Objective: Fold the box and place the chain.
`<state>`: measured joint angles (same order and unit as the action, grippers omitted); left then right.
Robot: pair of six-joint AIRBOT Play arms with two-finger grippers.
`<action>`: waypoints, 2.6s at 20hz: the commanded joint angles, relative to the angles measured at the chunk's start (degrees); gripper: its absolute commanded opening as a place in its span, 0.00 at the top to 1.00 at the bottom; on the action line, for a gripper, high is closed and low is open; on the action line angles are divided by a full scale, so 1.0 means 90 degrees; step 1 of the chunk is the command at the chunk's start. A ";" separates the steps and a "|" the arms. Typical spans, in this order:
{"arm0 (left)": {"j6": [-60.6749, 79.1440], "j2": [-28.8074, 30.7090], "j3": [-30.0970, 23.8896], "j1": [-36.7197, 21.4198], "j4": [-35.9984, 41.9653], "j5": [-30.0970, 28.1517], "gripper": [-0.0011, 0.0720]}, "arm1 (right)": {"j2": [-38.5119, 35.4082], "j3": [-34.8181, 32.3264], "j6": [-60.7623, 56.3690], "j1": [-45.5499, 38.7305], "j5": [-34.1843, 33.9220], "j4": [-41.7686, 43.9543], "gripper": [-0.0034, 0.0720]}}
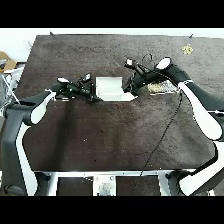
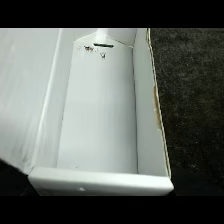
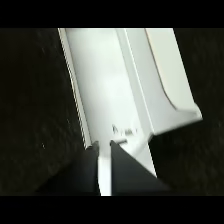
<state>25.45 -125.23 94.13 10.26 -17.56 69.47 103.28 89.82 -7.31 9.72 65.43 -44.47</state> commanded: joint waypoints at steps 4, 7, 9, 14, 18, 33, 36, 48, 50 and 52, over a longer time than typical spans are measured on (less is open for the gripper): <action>0.0007 -0.0002 0.0002 -0.0002 -0.0002 0.0005 0.42 | 0.0352 0.0005 0.0894 0.0015 -0.1819 0.1955 0.95; 0.0007 -0.0002 0.0002 -0.0002 -0.0002 0.0005 0.42 | 0.0644 0.0005 0.1035 0.0015 -0.2480 0.2089 0.95; 0.0007 -0.0002 0.0002 -0.0002 0.0000 0.0005 0.42 | 0.0816 0.0005 0.1035 0.0007 -0.2562 0.2086 0.95; 0.0007 -0.0002 0.0002 -0.0002 -0.0002 0.0002 0.42 | 0.1149 0.0002 0.1035 -0.0002 -0.2191 0.2055 0.95; 0.0007 -0.0002 0.0002 -0.0002 -0.0002 0.0002 0.42 | 0.1171 0.0005 0.1032 -0.0032 -0.2144 0.1902 0.95; 0.0007 -0.0002 0.0002 -0.0002 0.0000 0.0002 0.42 | -0.0226 -0.0007 0.0629 -0.0330 -0.0576 -0.0930 0.14; 0.0007 -0.0002 0.0002 -0.0002 0.0000 0.0000 0.42 | -0.0041 -0.0236 0.0619 -0.0291 -0.0539 -0.1178 0.14; 0.0007 -0.0002 0.0002 -0.0002 0.0000 0.0000 0.42 | 0.0471 -0.0272 0.0743 0.0170 -0.0920 -0.0784 0.54; 0.0007 -0.0002 0.0002 -0.0002 0.0000 0.0000 0.42 | 0.0471 -0.0272 0.0743 0.0170 -0.0942 -0.0585 0.54; 0.0007 -0.0002 0.0002 -0.0002 0.0000 0.0000 0.42 | 0.0471 -0.0272 0.0746 0.0194 -0.0891 -0.0449 0.54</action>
<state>25.52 -125.23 94.13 10.26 -17.54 69.47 107.44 87.39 -0.62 11.11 57.12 -50.87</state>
